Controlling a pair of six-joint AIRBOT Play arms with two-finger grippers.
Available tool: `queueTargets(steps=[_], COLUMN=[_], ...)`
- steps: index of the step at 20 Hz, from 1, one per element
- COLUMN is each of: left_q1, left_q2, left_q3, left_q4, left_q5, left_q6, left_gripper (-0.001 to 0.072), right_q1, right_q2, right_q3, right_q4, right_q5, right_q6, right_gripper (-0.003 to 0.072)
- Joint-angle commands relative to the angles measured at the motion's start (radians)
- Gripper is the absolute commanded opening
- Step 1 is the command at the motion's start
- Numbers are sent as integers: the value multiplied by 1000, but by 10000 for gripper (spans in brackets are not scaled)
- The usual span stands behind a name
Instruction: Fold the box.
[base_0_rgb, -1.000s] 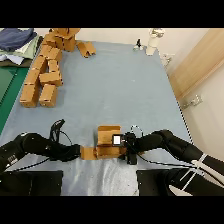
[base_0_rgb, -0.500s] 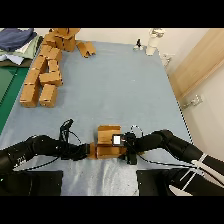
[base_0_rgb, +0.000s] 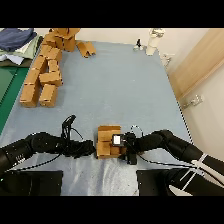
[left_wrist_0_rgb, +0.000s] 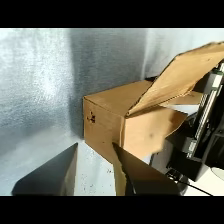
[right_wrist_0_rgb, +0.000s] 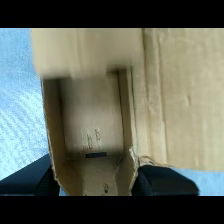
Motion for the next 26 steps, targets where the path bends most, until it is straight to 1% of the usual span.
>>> queueTargets(steps=[1, 9, 11, 13, 15, 18, 21, 24, 26], left_q1=[0, 2, 36, 93, 116, 116, 109, 58, 17], left_q2=[0, 0, 0, 1, 1, 0, 0, -8, -25], left_q3=[10, 10, 10, 13, 35, 82, 91, 90, 90], left_q4=[-4, 13, 23, 10, 11, 11, 2, 0, -3], left_q5=[-10, -26, -51, -94, -136, -167, -169, -146, -102], left_q6=[13, 6, 5, 6, 17, 63, 64, 63, 62], left_gripper=[341, 340, 340, 341, 342, 343, 352, 352, 353], right_q1=[1, 1, 1, 1, 1, 1, 1, 1, 1], right_q2=[0, 0, 0, 0, 0, 0, 0, 0, 0], right_q3=[1, 1, 1, 1, 1, 1, 1, 1, 1], right_q4=[0, 0, 0, 0, 0, 0, 0, 0, 0], right_q5=[0, 0, 0, 0, 0, 0, 1, 1, 1], right_q6=[0, 0, 0, 0, 0, 0, 0, 0, 0], right_gripper=[503, 503, 503, 503, 503, 503, 503, 503, 503])
